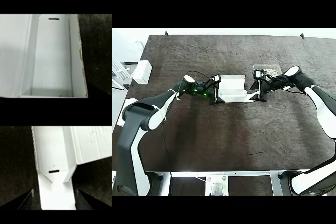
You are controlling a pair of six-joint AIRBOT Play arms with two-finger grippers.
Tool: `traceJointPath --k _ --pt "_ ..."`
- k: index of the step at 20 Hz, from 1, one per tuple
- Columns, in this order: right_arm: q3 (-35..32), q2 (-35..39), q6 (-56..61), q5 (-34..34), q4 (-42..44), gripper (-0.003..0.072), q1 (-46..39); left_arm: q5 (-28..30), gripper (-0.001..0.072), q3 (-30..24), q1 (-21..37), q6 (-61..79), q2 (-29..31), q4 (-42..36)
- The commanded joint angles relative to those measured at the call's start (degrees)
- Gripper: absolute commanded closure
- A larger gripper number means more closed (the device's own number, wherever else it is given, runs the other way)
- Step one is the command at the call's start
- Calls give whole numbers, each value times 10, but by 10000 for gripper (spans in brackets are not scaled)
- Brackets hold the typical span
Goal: Fold the box and place the chain.
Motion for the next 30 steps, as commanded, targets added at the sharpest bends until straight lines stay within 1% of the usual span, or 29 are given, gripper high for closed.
traceJointPath --k 1,4,5,8,9,10,11,14,16,18,19,20,21,22,23,24,25,30 --pt "0 -6 -9 -25 17 47 11 0 361 0 0 0 0 0" --pt "0 -10 -9 -25 27 48 16 0 361 0 0 0 0 0" --pt "0 -12 -9 -25 34 60 17 0 361 0 0 0 0 0" --pt "0 -19 -9 -25 37 305 25 0 361 0 0 0 0 0" --pt "0 -19 -9 -25 39 351 27 0 361 0 0 0 0 0" --pt "0 -19 -9 -25 46 362 29 0 361 0 0 0 0 0" --pt "0 -19 -9 -25 56 404 32 0 361 0 0 0 0 0" --pt "0 -20 -9 -25 73 423 42 0 361 0 0 0 0 0" --pt "0 -21 -9 -25 73 420 48 0 361 0 0 0 0 0" --pt "0 -24 -9 -26 78 378 52 0 361 0 0 0 0 0" --pt "0 -26 -9 -26 78 377 53 0 361 0 0 0 0 0" --pt "-1 -27 -9 -26 77 330 53 0 361 0 0 0 0 0" --pt "0 -27 -9 -27 77 172 53 0 361 0 0 0 0 0" --pt "0 -27 -9 -35 77 97 53 0 361 0 0 0 0 0" --pt "0 -27 -9 -40 77 96 52 0 361 0 0 0 0 0" --pt "0 -27 -9 -40 77 55 50 0 361 0 0 0 0 0" --pt "-1 -27 -16 -40 76 42 50 0 361 0 0 0 0 0" --pt "0 -26 -17 -39 66 51 47 0 361 0 0 0 0 0"
